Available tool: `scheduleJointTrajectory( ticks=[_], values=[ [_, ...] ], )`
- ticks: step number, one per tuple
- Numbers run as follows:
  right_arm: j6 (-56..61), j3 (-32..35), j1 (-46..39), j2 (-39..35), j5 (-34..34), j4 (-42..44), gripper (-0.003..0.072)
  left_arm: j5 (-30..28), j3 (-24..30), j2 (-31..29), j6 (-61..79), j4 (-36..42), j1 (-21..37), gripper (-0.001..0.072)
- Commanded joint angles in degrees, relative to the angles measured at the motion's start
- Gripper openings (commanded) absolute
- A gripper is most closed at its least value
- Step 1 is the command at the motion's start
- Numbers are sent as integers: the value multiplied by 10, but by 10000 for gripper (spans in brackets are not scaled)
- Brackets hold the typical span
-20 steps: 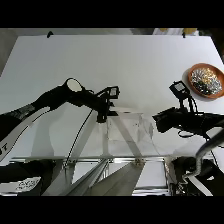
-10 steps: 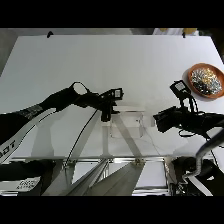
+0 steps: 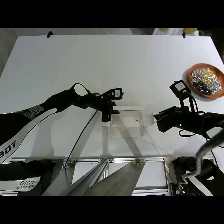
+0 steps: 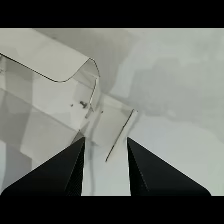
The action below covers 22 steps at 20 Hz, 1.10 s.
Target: Fold the box and place the chain.
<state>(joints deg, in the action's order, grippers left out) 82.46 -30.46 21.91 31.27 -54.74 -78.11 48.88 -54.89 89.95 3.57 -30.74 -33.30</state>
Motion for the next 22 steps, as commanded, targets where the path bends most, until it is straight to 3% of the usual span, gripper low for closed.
scheduleJointTrajectory(
  ticks=[1,17,20,22],
  values=[
    [0,-1,0,0,0,-12,295,-6,0,0,-11,-2,0,-1],
    [0,0,0,0,-1,-12,294,-47,3,-15,6,-27,-35,-6],
    [0,0,0,0,-3,-12,294,-112,57,-63,7,-25,-39,-6],
    [0,0,0,0,-3,-12,294,-110,86,-72,19,-21,-39,-4]
  ],
)
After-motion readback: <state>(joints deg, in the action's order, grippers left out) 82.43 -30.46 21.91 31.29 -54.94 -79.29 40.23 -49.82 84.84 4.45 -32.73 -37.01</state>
